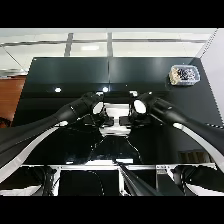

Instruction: Fold the box and place the chain.

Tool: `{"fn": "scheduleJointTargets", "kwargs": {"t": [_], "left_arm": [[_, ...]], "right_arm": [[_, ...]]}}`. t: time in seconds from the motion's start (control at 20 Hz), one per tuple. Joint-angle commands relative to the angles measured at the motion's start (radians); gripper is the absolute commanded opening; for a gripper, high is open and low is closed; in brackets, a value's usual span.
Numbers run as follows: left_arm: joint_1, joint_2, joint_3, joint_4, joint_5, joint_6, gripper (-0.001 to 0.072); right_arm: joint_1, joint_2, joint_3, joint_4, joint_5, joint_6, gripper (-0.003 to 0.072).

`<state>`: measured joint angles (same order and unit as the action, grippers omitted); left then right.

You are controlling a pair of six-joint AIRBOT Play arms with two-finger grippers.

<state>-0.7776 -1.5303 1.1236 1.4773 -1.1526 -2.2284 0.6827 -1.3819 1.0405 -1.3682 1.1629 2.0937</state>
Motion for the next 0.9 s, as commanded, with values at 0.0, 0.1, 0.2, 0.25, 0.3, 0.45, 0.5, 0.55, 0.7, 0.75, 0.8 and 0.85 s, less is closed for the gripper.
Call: {"fn": "scheduleJointTargets", "kwargs": {"t": [0.0, 0.1, 0.2, 0.25, 0.3, 0.45, 0.5, 0.55, 0.7, 0.75, 0.8, 0.85], "left_arm": [[0.000, 0.000, 0.000, -0.002, 0.000, -0.001, 0.0024], [0.000, 0.000, 0.000, -0.002, -0.001, -0.001, 0.0024], [0.000, 0.000, 0.000, -0.002, -0.002, -0.001, 0.0024], [0.000, 0.000, 0.000, -0.002, -0.002, -0.001, 0.0024], [0.000, 0.000, 0.000, -0.002, -0.001, -0.001, 0.0024], [0.000, 0.000, 0.000, -0.002, 0.000, -0.001, 0.0024], [0.000, 0.000, 0.000, -0.002, 0.000, -0.001, 0.0024], [0.000, 0.000, 0.000, -0.002, 0.000, -0.001, 0.0024], [0.000, 0.000, 0.000, -0.002, 0.000, -0.001, 0.0024], [0.000, 0.000, 0.000, -0.002, 0.000, -0.001, 0.0024], [0.000, 0.000, 0.000, -0.002, 0.000, -0.001, 0.0024], [0.000, 0.000, 0.000, -0.002, 0.000, -0.001, 0.0024]], "right_arm": [[-0.022, 0.160, 0.023, 0.002, 0.031, -0.099, 0.0267], [-0.052, 0.280, 0.024, -0.061, 0.032, -0.109, 0.0267], [-0.082, 0.360, 0.024, -0.348, 0.060, -0.108, 0.0266], [-0.097, 0.369, 0.024, -0.516, 0.079, -0.108, 0.0266], [-0.122, 0.369, 0.021, -0.643, 0.078, -0.108, 0.0266], [-0.283, 0.367, -0.069, -0.686, -0.211, -0.101, 0.0266], [-0.344, 0.358, -0.121, -0.681, -0.360, -0.074, 0.0270], [-0.401, 0.341, -0.166, -0.669, -0.491, -0.014, 0.0519], [-0.547, 0.196, -0.177, -0.517, -0.655, 0.020, 0.0706], [-0.588, 0.138, -0.129, -0.459, -0.657, 0.023, 0.0705], [-0.632, 0.069, -0.044, -0.378, -0.639, 0.024, 0.0705], [-0.674, 0.000, 0.057, -0.293, -0.605, 0.024, 0.0704]]}}
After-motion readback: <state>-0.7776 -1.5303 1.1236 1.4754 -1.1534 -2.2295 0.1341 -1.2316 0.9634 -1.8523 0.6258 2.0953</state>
